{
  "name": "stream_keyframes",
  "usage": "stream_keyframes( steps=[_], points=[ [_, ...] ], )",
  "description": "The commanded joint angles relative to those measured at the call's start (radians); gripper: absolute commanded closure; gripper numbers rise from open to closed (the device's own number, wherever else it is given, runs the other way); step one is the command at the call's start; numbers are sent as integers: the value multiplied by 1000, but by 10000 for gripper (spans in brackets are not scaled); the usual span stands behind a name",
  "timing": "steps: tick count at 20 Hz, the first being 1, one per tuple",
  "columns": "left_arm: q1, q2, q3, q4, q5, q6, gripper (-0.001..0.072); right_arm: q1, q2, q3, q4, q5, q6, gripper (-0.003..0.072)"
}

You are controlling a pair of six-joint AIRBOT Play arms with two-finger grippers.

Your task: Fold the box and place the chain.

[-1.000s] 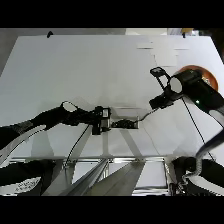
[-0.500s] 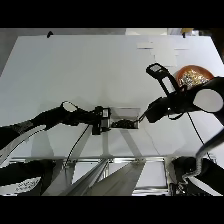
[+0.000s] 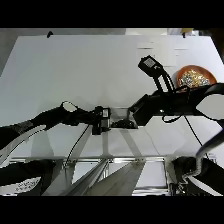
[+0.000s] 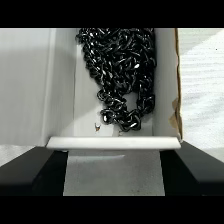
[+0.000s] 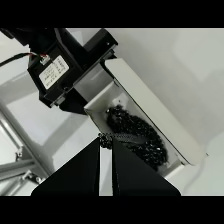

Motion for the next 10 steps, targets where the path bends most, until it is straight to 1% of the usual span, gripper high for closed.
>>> stream_keyframes(
  steps=[1, 4, 7, 8, 9, 10],
  points=[
    [0, 1, 0, 0, 0, 0, 573, 4, -42, -2, 25, -32, -13, 669],
    [0, 1, 0, 0, 0, 0, 573, 4, -127, -10, 25, -23, -41, 669],
    [0, 1, 0, 0, 0, 0, 573, 4, -226, -10, 27, 25, -134, 665],
    [0, 1, 0, 0, 0, 0, 573, 4, -249, -10, 27, 24, -159, 663],
    [0, 1, 0, 0, 0, 0, 573, 4, -265, -10, 30, 15, -182, 606],
    [0, 1, 0, 0, 0, 0, 573, 4, -273, -9, 42, 7, -214, 522]
  ],
)
